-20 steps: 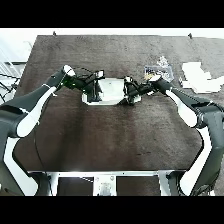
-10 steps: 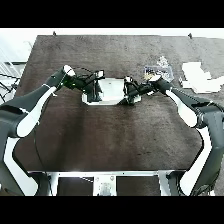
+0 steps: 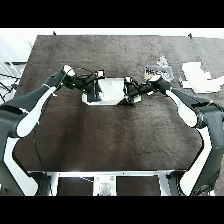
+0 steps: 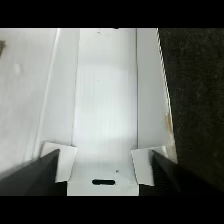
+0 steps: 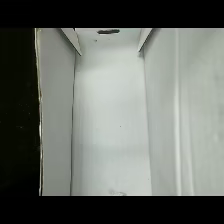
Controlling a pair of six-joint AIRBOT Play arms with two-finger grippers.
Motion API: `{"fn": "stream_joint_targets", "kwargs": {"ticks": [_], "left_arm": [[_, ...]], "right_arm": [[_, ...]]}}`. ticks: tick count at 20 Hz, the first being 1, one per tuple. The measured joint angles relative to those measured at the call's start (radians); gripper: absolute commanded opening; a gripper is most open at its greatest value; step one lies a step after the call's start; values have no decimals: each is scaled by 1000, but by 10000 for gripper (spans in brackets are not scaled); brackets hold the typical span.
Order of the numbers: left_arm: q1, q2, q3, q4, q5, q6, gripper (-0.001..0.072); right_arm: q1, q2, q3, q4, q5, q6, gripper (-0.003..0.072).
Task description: Fold the box and place the chain.
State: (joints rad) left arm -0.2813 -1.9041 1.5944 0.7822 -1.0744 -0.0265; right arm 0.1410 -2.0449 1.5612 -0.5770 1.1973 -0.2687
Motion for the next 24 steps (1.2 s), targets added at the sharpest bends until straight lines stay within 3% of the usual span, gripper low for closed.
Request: {"fn": "stream_joint_targets", "kwargs": {"ticks": [7,8,10,11,17,24], "left_arm": [[42,0,0,0,-49,-1,389],[46,0,0,0,-60,-1,308],[50,3,0,-1,-85,-1,58],[51,5,0,-2,-93,-1,16],[61,42,0,-3,-127,-53,12],[142,185,-7,-1,-164,-330,10]], "right_arm": [[0,0,0,0,-2,-1,573],[0,0,0,0,-1,-1,573],[0,0,0,0,-1,-2,573],[0,0,0,0,-1,-2,573],[0,0,0,0,0,-2,573],[0,0,0,0,0,-2,573]]}}
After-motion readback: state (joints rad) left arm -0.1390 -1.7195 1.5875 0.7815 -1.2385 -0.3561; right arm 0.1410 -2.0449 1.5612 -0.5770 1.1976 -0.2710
